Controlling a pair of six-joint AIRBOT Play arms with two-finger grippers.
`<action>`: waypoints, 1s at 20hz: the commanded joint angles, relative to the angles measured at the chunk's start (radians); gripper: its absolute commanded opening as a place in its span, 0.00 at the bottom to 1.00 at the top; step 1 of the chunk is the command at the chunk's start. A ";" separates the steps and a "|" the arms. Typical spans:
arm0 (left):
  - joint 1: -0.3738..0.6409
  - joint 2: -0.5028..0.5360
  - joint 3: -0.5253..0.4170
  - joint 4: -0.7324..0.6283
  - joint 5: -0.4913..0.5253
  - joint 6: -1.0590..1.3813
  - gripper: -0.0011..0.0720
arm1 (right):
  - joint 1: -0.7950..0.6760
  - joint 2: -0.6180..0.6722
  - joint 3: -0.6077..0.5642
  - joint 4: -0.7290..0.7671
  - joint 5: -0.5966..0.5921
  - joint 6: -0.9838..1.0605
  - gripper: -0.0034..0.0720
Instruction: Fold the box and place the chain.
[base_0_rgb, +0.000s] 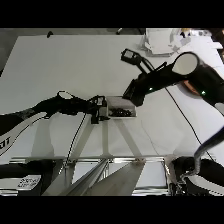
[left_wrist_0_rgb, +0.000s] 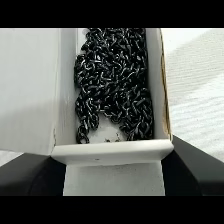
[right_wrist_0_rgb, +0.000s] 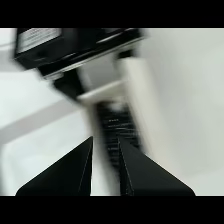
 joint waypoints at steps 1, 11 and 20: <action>0.000 0.000 0.000 0.000 0.000 0.000 0.26 | -0.074 -0.006 0.051 -0.008 -0.124 -0.004 0.21; 0.000 0.000 0.000 0.000 0.000 0.000 0.26 | -0.087 -0.245 0.050 -0.014 -0.101 -0.004 0.07; 0.000 0.000 0.000 0.000 0.000 0.000 0.26 | -0.083 -0.244 0.022 -0.016 0.006 -0.005 0.07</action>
